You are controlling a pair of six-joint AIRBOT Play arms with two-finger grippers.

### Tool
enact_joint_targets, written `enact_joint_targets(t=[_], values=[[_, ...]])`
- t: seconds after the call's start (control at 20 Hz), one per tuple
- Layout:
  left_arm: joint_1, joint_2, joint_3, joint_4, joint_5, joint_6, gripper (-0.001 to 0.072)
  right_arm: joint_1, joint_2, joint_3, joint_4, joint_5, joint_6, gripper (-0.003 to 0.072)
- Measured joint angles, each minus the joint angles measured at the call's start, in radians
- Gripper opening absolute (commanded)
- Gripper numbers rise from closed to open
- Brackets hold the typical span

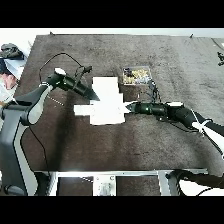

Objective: Fold the box and place the chain.

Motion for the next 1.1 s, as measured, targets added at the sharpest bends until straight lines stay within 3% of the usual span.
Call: enact_joint_targets(t=[0.05, 0.15, 0.25, 0.6, 1.1], values=[[-0.001, 0.0, 0.0, 0.004, -0.001, 0.001, 0.0036, 0.0, 0.0, 0.0, 0.0, 0.0, 0.0, -0.0014], [-0.003, 0.0, 0.0, 0.002, -0.004, 0.008, 0.0013, 0.0, 0.0, 0.0, -0.001, 0.0, 0.0, -0.0013], [-0.005, 0.0, 0.0, 0.005, 0.0, 0.021, 0.0013, -0.002, 0.0, 0.0, -0.001, 0.0, 0.0, 0.0344], [-0.005, 0.002, 0.0, 0.0, 0.019, 0.213, 0.0011, -0.108, 0.011, 0.018, -0.002, 0.067, -0.02, 0.0348], [-0.005, 0.032, 0.011, -0.001, 0.143, 0.575, 0.0011, -0.2, 0.032, 0.034, -0.004, 0.114, -0.037, 0.0348]])
